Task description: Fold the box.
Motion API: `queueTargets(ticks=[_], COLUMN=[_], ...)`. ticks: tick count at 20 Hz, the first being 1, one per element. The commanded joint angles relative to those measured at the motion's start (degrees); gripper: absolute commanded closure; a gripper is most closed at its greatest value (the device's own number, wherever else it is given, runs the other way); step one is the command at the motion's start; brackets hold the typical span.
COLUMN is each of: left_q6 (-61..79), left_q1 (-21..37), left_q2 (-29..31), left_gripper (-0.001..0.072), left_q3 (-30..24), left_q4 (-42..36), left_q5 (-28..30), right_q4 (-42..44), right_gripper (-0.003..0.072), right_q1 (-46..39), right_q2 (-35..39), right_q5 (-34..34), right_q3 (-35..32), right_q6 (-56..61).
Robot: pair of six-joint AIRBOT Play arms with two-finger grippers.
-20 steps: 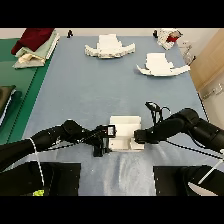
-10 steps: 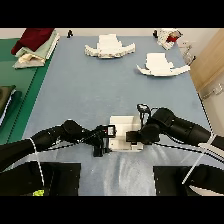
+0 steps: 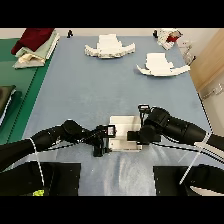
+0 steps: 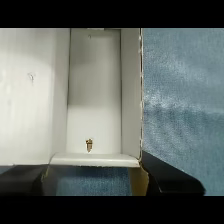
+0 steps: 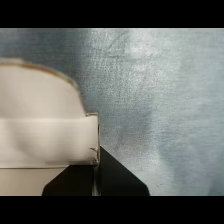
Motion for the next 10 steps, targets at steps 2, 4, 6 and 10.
queueTargets(ticks=[2, 4, 6, 10], left_q6=[0.02, 0.02, 0.02, 0.02], left_q1=[0.00, 0.00, 0.00, 0.00], left_q2=[-0.02, -0.02, -0.02, -0.02], left_gripper=[0.0190, 0.0190, 0.0190, 0.0190], left_q3=[0.04, 0.04, 0.04, 0.04], left_q4=[-0.02, 0.00, 0.00, 0.00], left_q5=[-0.02, -0.02, -0.02, -0.02], right_q4=[-0.24, -0.24, -0.83, -4.50], right_gripper=[0.0578, 0.0334, 0.0241, 0.0245], right_q1=[0.04, 0.04, 0.00, -0.63], right_q2=[0.15, 1.11, 2.95, 7.87], right_q5=[-1.05, -3.19, -5.88, -8.44], right_q3=[0.11, 0.92, 2.47, 6.64], right_q6=[0.39, 0.39, -0.28, -2.40])
